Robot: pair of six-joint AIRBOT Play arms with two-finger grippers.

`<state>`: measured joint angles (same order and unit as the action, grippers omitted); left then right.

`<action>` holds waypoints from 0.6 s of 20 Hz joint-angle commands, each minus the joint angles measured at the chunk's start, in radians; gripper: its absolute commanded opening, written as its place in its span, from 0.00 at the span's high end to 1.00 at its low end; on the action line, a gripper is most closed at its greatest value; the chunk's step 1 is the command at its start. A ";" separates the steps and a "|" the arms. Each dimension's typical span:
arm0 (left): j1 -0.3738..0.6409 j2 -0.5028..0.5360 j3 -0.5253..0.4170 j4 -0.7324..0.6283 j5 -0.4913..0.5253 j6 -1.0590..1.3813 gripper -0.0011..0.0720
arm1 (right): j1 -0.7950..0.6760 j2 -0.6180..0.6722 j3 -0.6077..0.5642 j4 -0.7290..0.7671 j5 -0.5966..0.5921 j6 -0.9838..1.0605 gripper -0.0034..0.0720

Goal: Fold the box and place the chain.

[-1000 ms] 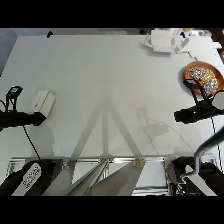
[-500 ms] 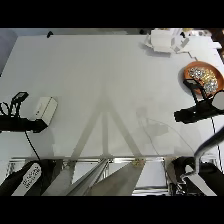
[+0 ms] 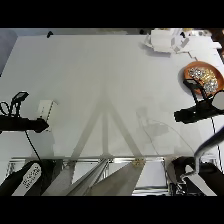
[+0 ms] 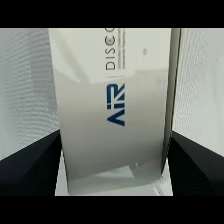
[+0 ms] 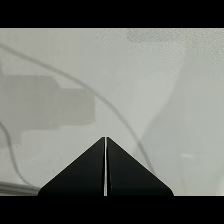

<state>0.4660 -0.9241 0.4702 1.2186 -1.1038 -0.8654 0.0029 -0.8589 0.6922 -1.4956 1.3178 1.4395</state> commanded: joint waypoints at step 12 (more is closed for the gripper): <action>-0.172 -0.070 0.000 -0.082 0.388 0.000 0.03 | -0.001 0.001 0.000 0.000 0.000 0.000 0.93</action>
<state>0.3336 -0.9577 0.4702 1.1412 -0.8082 -0.8650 0.0029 -0.8589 0.6922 -1.4956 1.3178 1.4395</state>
